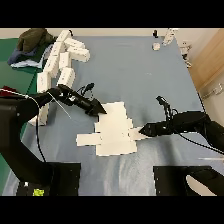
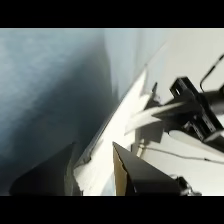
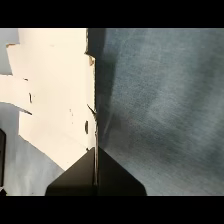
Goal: Fold the box.
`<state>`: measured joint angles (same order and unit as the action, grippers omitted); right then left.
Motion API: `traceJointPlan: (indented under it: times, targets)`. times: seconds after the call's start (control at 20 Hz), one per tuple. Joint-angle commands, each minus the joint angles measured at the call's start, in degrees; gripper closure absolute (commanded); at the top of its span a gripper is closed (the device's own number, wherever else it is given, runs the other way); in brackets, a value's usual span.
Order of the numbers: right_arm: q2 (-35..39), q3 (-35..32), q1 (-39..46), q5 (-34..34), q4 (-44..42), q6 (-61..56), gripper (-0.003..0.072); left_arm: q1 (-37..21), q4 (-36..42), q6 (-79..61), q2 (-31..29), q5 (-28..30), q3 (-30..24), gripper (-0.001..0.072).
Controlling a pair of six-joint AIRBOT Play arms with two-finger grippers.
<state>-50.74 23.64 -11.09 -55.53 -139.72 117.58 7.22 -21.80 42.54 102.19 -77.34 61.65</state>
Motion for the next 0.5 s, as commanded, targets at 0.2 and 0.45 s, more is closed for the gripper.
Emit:
traceJointPlan:
  times: [0.2, 0.45]
  targets:
    - [0.0, 0.0, -0.1, 0.0, 0.2, 0.0, 0.0686, 0.6, -5.4, -3.3, 0.7, -10.6, 1.2, 0.0587]
    - [0.0, 0.0, -0.1, 0.0, 0.2, -0.1, 0.0686, 0.6, -5.0, -4.5, 0.7, -9.6, 1.2, 0.0614]
